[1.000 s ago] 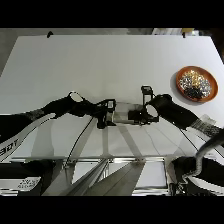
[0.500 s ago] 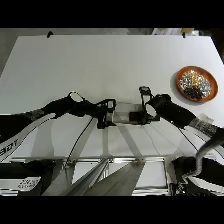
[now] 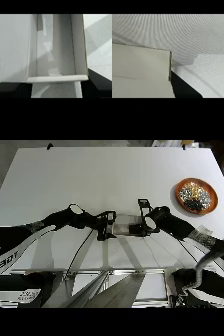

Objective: Fold the box and place the chain.

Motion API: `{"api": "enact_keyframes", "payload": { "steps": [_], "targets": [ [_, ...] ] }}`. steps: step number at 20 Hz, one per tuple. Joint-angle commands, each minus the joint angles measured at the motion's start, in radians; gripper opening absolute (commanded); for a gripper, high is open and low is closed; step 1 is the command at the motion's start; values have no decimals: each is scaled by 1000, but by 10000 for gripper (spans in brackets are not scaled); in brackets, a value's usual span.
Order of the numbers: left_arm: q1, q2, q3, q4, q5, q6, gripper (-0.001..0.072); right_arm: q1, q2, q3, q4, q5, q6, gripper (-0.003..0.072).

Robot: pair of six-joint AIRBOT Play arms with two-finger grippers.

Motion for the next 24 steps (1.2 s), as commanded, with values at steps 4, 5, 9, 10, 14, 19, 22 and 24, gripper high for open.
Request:
{"api": "enact_keyframes", "payload": {
  "steps": [4,5,9,10,14,19,22,24],
  "targets": [
    [0,0,0,3,0,5,330,0,2,0,4,3,50,210],
    [0,0,0,3,0,5,330,0,4,0,4,4,76,220],
    [0,0,0,3,0,5,330,-2,5,0,4,16,106,220],
    [0,0,0,3,0,5,330,-2,5,0,2,19,119,219],
    [0,0,0,3,0,5,330,-2,8,3,2,18,129,220],
    [0,0,0,3,0,5,330,-2,80,3,-34,23,97,229],
    [0,0,0,3,0,5,330,-2,161,3,-39,61,-41,229],
    [0,0,0,3,0,5,330,-2,220,17,-37,150,-138,229]
  ]
}}
